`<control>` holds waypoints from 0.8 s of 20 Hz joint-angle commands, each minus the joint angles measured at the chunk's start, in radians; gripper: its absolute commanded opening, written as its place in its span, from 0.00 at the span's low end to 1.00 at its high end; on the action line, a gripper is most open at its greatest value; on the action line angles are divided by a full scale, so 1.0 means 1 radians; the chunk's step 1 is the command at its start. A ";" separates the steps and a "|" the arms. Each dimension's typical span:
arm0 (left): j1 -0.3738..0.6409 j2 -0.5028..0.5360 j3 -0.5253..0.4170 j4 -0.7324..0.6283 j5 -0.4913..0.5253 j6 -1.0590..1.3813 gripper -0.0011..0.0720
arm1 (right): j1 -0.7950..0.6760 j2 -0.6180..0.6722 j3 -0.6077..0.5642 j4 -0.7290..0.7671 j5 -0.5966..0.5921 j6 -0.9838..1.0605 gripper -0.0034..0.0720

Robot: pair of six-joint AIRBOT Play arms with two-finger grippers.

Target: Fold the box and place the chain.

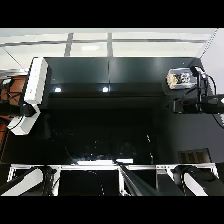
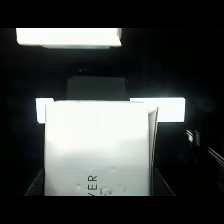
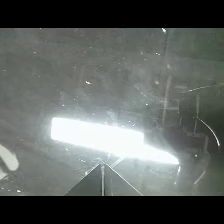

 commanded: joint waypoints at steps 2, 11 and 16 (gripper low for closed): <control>0.001 -0.002 -0.050 -0.054 0.209 0.094 0.68 | 0.001 0.000 0.000 0.029 -0.001 0.001 0.07; -0.002 0.030 0.045 -0.088 0.111 0.035 1.00 | 0.001 0.000 0.000 0.029 -0.006 0.000 0.07; -0.003 0.188 0.182 -0.184 -0.077 -0.174 0.40 | 0.017 0.000 0.000 0.027 -0.033 -0.001 0.07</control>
